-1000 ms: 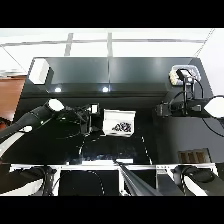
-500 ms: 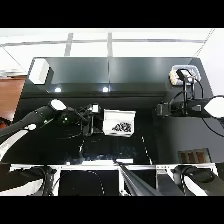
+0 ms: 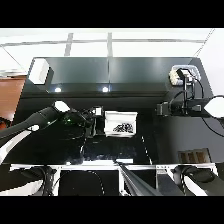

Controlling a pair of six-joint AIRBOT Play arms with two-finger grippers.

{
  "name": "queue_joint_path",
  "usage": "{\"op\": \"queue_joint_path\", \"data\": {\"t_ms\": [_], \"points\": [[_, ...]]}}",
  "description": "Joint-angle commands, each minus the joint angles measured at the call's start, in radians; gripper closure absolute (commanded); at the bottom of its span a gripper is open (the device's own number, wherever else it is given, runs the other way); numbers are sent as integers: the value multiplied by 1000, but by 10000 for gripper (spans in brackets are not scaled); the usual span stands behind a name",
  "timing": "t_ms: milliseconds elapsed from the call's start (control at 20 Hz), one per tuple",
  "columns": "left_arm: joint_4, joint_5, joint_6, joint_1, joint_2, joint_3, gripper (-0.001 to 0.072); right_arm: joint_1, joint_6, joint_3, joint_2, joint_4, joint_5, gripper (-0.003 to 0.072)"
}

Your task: Fold the box and place the chain.

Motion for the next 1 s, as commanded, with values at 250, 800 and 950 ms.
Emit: {"op": "queue_joint_path", "data": {"t_ms": [250,800,950], "points": [[-21,48,6,-11,-2,2,-4,0,0,0,1,0,-8,419],[-14,92,22,-73,-2,2,-3,0,0,0,0,0,-36,419],[-4,121,11,-88,-2,2,104,0,0,0,1,0,-42,419]]}}
